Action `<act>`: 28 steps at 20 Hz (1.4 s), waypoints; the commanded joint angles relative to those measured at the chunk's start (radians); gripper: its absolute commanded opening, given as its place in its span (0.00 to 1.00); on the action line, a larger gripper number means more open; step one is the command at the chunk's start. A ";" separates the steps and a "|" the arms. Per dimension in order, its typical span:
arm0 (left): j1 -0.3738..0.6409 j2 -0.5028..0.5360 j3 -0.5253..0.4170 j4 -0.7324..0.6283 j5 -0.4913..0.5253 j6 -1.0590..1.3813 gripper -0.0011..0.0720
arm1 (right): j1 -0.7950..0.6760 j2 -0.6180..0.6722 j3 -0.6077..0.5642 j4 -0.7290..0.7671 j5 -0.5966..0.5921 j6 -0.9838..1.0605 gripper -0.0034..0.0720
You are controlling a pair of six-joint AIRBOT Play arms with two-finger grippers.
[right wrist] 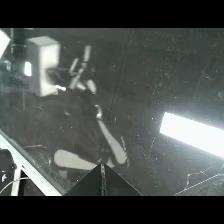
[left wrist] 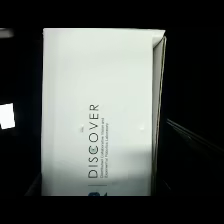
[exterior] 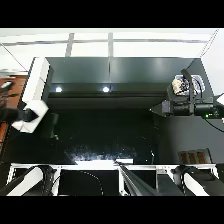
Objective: Fold the box and place the chain.
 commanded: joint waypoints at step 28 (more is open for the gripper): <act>-0.218 0.042 0.357 -0.336 -0.031 -0.053 0.06 | 0.066 0.111 -0.018 -0.209 -0.064 0.090 0.10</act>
